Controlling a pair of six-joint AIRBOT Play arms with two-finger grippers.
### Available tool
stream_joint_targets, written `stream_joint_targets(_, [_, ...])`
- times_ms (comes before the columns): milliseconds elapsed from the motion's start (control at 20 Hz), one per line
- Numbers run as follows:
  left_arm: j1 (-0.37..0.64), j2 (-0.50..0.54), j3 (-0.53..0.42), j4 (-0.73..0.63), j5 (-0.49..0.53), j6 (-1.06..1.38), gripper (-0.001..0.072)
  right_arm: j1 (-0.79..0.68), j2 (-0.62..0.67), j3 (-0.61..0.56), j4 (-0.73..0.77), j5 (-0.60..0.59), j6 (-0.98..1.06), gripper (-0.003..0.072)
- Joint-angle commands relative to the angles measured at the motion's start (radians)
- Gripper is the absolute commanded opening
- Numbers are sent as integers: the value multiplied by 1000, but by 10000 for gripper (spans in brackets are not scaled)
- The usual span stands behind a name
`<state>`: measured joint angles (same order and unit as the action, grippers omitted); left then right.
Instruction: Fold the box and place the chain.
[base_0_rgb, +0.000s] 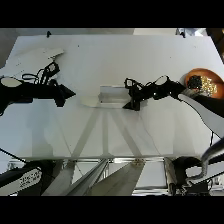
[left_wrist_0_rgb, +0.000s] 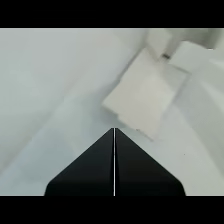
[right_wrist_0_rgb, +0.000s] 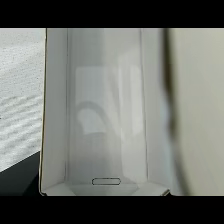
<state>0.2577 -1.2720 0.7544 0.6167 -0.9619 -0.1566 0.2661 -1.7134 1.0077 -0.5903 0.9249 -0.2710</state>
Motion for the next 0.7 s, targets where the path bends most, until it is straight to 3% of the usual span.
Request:
stream_joint_targets(0, [-7, -19, -51, 12, 136, -328, 6, 0, -1, 0, 0, 0, 0, 516])
stream_joint_targets(200, [-98, -80, -52, 115, 152, -508, 5, 1, -1, 0, 0, 0, 0, 516])
stream_joint_targets(650, [-240, -115, -52, 81, 166, -542, 10, 1, -1, 0, 0, 0, 0, 516])
